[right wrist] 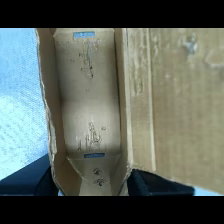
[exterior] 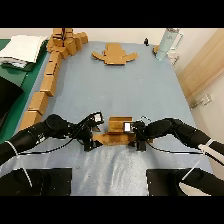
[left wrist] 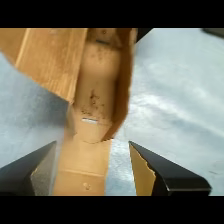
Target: Fold the box.
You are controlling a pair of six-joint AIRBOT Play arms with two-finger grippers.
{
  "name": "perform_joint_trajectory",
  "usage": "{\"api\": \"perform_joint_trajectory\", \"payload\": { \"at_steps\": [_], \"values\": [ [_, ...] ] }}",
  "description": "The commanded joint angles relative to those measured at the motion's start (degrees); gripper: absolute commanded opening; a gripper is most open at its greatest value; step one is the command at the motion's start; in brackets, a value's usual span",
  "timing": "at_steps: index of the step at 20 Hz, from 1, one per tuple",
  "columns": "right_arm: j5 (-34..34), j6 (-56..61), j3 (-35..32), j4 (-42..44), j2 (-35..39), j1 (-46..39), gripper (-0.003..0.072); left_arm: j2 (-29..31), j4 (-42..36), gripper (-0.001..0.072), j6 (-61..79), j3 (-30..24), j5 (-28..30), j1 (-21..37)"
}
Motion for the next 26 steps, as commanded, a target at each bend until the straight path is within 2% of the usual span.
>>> {"api": "perform_joint_trajectory", "payload": {
  "at_steps": [1, 7, 8, 10, 13, 18, 22, 26],
  "values": [
    [0.02, 0.0, 0.02, 0.0, 0.04, 0.04, 0.0543, -1.73, 0.28, 0.0701, 3.21, -0.92, 3.69, -0.48],
    [0.02, 0.0, 0.02, 0.0, 0.04, 0.04, 0.0543, -6.43, -1.38, 0.07, 4.7, 1.09, 4.42, -3.32],
    [0.02, 0.0, 0.02, 0.0, 0.04, 0.07, 0.0543, -7.21, -1.44, 0.0676, 4.66, 1.84, 4.83, -3.74],
    [0.02, 0.0, 0.02, 0.0, 0.04, 0.04, 0.0543, -8.0, -1.42, 0.0463, 4.68, 2.99, 4.81, -4.5],
    [0.02, 0.0, 0.02, 0.0, 0.04, 0.04, 0.0543, -8.04, -1.07, 0.0232, 6.32, 3.23, 4.79, -5.11],
    [0.02, 0.0, 0.02, 0.0, 0.04, 0.07, 0.0543, -8.07, -1.68, 0.0226, 9.25, 3.23, 5.31, -5.49],
    [0.02, 0.0, 0.02, 0.0, 0.04, 0.04, 0.0543, -8.07, -10.38, 0.0225, 15.06, 3.23, 8.48, -7.39],
    [0.02, 0.0, 0.02, 0.0, 0.04, 0.04, 0.0543, -8.09, -11.58, 0.0226, 15.5, 3.23, 9.25, -7.96]
  ]
}}
